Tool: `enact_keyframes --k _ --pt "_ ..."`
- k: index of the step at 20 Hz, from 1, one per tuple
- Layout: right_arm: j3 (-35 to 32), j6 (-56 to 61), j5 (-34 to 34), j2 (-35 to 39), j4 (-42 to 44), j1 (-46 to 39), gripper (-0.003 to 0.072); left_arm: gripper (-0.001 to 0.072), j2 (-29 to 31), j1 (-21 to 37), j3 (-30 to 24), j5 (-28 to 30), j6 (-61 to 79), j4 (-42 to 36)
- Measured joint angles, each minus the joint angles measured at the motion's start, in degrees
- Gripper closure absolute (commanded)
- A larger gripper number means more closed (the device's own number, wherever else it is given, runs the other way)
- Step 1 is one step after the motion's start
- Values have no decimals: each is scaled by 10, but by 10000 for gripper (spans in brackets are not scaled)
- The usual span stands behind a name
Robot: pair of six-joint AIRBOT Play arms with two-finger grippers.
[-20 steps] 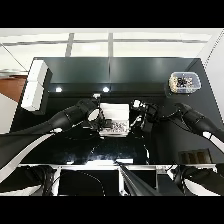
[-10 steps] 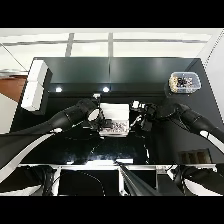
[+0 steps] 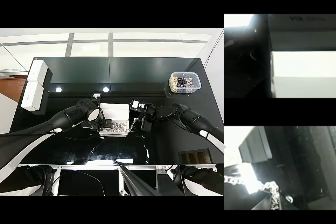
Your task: Fold the box and place the chain.
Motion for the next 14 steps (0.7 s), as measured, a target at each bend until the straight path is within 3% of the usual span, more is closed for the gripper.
enact_keyframes --k 7,14 --pt "17 127 -43 110 -13 0 670 683 0 0 0 -2 0 0" --pt "173 324 -180 187 50 0 669 683 0 0 0 0 0 0"
